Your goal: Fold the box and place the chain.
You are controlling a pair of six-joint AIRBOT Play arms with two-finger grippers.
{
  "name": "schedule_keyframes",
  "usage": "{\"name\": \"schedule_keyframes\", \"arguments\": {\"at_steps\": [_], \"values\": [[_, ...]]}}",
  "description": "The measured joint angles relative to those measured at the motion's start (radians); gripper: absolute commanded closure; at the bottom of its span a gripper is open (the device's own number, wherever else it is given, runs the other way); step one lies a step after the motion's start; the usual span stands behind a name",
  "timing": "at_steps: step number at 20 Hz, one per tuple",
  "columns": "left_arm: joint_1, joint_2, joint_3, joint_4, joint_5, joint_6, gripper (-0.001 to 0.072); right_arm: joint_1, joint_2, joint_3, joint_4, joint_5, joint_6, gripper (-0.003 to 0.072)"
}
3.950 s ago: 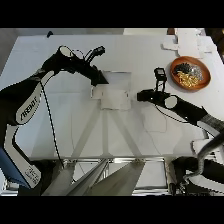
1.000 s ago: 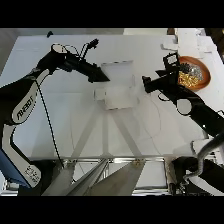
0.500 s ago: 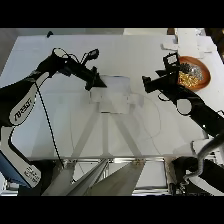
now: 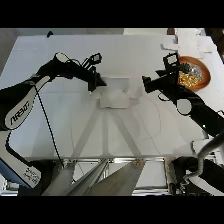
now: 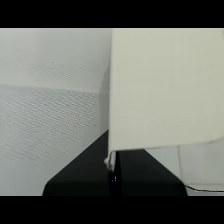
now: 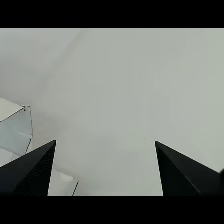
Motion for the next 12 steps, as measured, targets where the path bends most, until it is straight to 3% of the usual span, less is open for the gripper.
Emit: {"name": "schedule_keyframes", "arguments": {"at_steps": [4,12], "values": [[-0.002,0.01,-0.063,-0.033,0.035,0.04,0.0704,0.0,0.0,0.0,0.0,0.0,0.0,-0.0027],[-0.002,0.013,-0.105,-0.116,-0.024,0.163,0.0704,0.0,0.0,0.0,0.0,0.0,0.0,-0.0027]]}}
